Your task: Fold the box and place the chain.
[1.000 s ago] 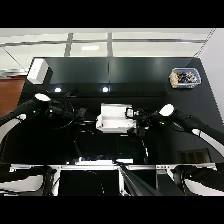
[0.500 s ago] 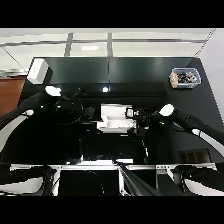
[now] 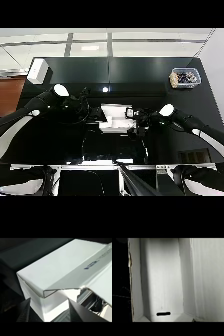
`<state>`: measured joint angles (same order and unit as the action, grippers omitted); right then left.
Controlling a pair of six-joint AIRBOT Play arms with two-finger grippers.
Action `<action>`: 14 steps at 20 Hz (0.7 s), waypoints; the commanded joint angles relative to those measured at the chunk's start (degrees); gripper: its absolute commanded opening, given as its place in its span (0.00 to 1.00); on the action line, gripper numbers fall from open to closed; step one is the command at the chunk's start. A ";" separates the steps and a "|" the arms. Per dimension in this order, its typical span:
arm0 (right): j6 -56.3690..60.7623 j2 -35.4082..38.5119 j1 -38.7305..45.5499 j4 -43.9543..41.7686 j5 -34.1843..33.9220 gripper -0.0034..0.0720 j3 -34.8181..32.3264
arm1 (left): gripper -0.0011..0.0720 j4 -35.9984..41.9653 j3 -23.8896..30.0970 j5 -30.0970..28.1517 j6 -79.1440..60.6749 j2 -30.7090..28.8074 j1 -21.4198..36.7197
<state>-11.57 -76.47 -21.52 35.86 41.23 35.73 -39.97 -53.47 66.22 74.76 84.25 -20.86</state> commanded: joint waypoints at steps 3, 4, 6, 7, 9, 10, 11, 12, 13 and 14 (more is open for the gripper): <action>0.02 -0.04 -0.02 0.00 0.00 0.59 0.02 | 0.75 -1.57 -0.28 -2.14 2.21 -0.04 -1.44; 0.00 -0.04 -0.02 0.00 0.00 0.59 0.02 | 0.75 -3.30 -0.83 -2.51 3.43 -0.04 -2.14; 0.02 -0.04 -0.02 0.00 0.00 0.59 0.02 | 0.75 -7.80 -2.62 -3.37 6.99 -0.04 -3.93; 0.00 -0.04 -0.02 0.00 -0.02 0.59 0.02 | 0.75 -10.64 -3.69 -3.78 9.92 -0.04 -4.83; 0.02 -0.04 -0.02 0.00 -0.04 0.59 0.02 | 0.75 -17.00 -5.60 -5.27 15.93 -0.02 -7.17; 0.02 -0.04 -0.02 0.00 -0.04 0.59 0.02 | 0.75 -19.63 -6.23 -5.90 17.94 -0.02 -8.52; 0.02 -0.04 -0.02 -0.02 -0.07 0.59 0.02 | 0.75 -21.73 -6.56 -6.43 19.47 -0.02 -9.79; 0.02 -0.04 -0.02 -0.02 -0.07 0.59 0.02 | 0.75 -23.41 -6.64 -6.73 20.44 -0.02 -10.82; 0.02 -0.04 -0.02 -0.02 -0.07 0.59 0.02 | 0.75 -25.83 -6.64 -7.10 21.97 0.00 -11.78; 0.02 -0.04 -0.02 -0.02 -0.07 0.59 0.02 | 0.75 -28.94 -6.64 -7.43 25.07 0.00 -12.57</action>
